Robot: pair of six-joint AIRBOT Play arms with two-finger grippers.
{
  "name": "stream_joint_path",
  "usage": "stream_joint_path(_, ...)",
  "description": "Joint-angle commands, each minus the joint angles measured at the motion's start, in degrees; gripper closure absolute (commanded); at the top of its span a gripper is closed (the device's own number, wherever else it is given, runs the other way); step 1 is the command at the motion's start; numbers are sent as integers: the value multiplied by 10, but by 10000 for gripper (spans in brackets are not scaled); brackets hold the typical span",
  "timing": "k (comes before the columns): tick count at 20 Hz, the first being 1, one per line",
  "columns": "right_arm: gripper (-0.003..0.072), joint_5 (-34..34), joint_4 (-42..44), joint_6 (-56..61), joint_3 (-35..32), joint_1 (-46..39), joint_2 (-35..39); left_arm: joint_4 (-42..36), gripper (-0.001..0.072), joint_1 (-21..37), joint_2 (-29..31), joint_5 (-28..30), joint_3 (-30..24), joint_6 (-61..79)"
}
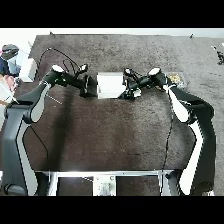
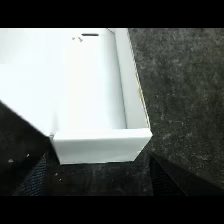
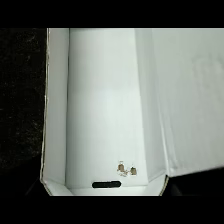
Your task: Fold the box and place the chain.
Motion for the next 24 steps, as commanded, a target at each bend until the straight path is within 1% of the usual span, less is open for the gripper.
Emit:
stream_joint_path(1, 221, 0, 0, 0, 0, 0, 0, -5, -11, -12, -5, 4, 0, 5)
stream_joint_path(9, 222, 0, 0, 0, 0, 0, 0, -8, -11, -42, -13, 64, 0, 4)
stream_joint_path(13, 221, 0, 0, 0, 0, 0, 0, -7, -11, -43, -24, 63, 0, 2)
stream_joint_path(20, 222, 0, 0, 0, 0, 0, 0, -11, -11, -46, -24, 63, 0, 1)
stream_joint_path(24, 222, 0, 0, 0, 0, 0, 0, -3, -11, -46, -24, 64, 0, -27)
